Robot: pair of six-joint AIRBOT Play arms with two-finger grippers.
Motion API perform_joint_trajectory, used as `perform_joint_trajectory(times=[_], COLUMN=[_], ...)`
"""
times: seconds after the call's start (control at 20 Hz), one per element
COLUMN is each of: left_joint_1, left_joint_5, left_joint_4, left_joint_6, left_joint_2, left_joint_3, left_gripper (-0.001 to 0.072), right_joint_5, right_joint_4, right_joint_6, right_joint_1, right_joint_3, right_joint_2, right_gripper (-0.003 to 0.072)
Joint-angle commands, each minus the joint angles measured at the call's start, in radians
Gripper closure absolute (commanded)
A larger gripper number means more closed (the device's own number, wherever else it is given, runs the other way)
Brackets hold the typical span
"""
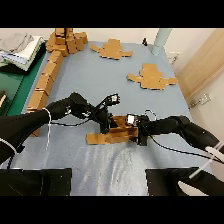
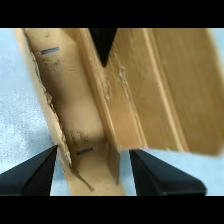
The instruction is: Fold the box.
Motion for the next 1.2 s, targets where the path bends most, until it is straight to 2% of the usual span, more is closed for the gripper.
perform_joint_trajectory(times=[0.0,0.4,0.8,1.15], left_joint_1=[0.000,0.000,0.000,0.000], left_joint_5=[0.000,0.000,0.000,0.000], left_joint_4=[0.000,0.000,0.000,0.000], left_joint_6=[0.000,0.000,0.000,0.000], left_joint_2=[-0.001,-0.001,-0.001,-0.001], left_joint_3=[0.000,0.000,0.000,0.000], left_gripper=[0.0694,0.0694,0.0694,0.0694], right_joint_5=[-0.048,-0.083,-0.107,-0.065], right_joint_4=[0.068,0.079,0.033,0.040], right_joint_6=[-0.082,-0.082,-0.071,-0.074], right_joint_1=[-0.017,-0.017,-0.016,-0.016], right_joint_3=[0.024,0.024,0.024,0.023], right_joint_2=[-0.092,-0.117,-0.050,-0.082], right_gripper=[-0.0033,-0.0033,-0.0028,-0.0027])
